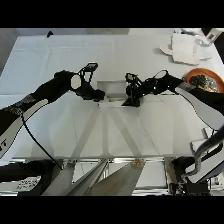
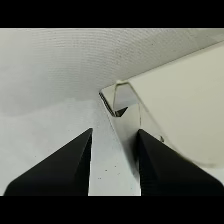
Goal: Fold the box and place the chain.
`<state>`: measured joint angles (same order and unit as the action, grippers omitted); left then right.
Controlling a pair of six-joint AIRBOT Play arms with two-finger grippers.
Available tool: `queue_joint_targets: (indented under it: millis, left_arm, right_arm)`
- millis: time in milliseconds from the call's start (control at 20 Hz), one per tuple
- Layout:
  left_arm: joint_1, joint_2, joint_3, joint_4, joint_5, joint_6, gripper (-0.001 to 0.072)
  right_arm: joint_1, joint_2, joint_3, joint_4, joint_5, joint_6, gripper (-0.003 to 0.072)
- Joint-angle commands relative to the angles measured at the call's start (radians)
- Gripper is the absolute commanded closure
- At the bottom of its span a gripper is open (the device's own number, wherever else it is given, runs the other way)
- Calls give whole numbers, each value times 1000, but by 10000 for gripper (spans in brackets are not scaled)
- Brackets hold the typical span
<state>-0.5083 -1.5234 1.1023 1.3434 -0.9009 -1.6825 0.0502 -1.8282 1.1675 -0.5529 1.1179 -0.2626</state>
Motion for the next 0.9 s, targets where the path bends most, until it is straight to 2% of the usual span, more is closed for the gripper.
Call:
queue_joint_targets:
  millis: [0,250,350,650,850]
  left_arm:
    - [13,32,5,-34,32,1,430]
    - [61,50,5,-274,10,112,431]
    - [61,50,5,-323,10,167,431]
    - [61,13,5,-269,-53,186,430]
    - [60,6,5,-287,-33,187,410]
  right_arm:
    - [0,0,0,0,0,0,351]
    - [0,0,0,0,0,0,351]
    - [0,0,0,0,0,0,351]
    - [0,0,0,0,0,0,351]
    - [0,0,0,0,0,0,351]
